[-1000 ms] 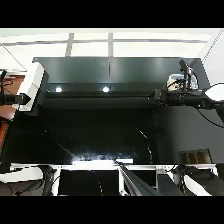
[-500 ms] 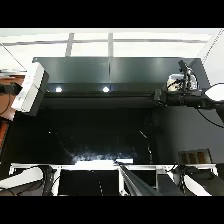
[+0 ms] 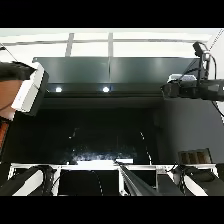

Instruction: Fold the box and place the chain.

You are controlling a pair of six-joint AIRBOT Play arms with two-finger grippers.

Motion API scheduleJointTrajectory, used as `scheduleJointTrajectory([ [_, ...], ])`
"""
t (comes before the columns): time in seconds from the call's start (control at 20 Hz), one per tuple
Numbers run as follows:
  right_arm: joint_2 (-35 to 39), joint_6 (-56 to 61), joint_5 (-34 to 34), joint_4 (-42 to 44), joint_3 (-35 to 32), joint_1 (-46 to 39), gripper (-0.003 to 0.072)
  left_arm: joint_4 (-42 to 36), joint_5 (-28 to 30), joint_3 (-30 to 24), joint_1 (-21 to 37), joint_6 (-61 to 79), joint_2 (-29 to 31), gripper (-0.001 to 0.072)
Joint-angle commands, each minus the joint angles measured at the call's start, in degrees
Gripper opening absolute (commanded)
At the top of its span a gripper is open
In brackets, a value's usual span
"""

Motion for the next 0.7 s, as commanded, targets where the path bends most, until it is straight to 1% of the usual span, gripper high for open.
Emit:
scheduleJointTrajectory([
  [0.0, 4.61, 16.31, -1.92, -26.27, -2.45, 5.44, 0.0022, 10.49, 5.27, -6.1, -16.94, -11.17, 5.51, 0.0022],
  [0.05, 4.87, 18.99, -4.87, -26.73, -6.12, 6.58, 0.0022, 15.87, 10.95, -10.67, -21.84, -17.59, 7.08, 0.0022],
  [0.1, 4.85, 19.96, -8.68, -26.45, -9.97, 7.67, 0.0022, 19.61, 15.28, -15.3, -25.29, -23.65, 8.07, 0.0023],
  [0.15, 4.87, 20.33, -13.03, -26.6, -13.92, 8.68, 0.0022, 20.52, 18.34, -19.23, -27.32, -27.5, 8.44, 0.0023],
  [0.25, 4.85, 20.28, -17.88, -26.62, -18.32, 8.85, 0.0023, 19.67, 23.58, -25.16, -28.52, -29.11, 8.31, 0.0024],
  [0.35, 4.87, 20.22, -17.66, -26.95, -18.67, 8.85, 0.0022, 19.76, 24.9, -26.91, -28.04, -29.03, 8.33, 0.0026],
  [0.65, 4.87, 20.24, -17.64, -26.51, -18.67, 8.85, 0.0021, 19.96, 25.46, -26.88, -26.97, -28.92, 8.44, 0.0028],
])
